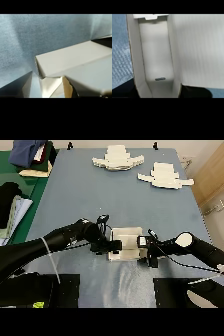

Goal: Fold the box.

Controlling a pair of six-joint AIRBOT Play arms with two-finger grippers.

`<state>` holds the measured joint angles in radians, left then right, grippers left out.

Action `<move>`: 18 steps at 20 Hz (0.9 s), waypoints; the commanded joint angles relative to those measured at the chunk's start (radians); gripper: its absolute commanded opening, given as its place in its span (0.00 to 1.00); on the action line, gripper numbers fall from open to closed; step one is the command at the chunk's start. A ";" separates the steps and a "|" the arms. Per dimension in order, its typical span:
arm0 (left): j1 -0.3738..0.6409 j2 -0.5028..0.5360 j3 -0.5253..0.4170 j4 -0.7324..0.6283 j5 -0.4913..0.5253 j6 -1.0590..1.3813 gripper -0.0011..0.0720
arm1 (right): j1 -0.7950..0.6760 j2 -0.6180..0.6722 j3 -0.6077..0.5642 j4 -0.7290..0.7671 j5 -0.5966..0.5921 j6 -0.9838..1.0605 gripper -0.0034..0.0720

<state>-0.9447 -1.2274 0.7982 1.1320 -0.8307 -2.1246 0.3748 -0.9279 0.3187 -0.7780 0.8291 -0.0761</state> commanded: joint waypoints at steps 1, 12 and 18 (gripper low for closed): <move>-0.048 -0.080 0.094 0.141 -0.093 -0.158 0.73 | 0.001 0.000 0.000 0.000 0.000 0.000 0.74; -0.125 -0.126 0.130 0.199 -0.123 -0.337 0.19 | 0.001 0.000 0.000 0.000 0.000 0.000 0.73; -0.172 -0.129 0.168 0.293 -0.159 -0.446 0.03 | 0.001 0.000 0.000 0.000 0.000 0.000 0.74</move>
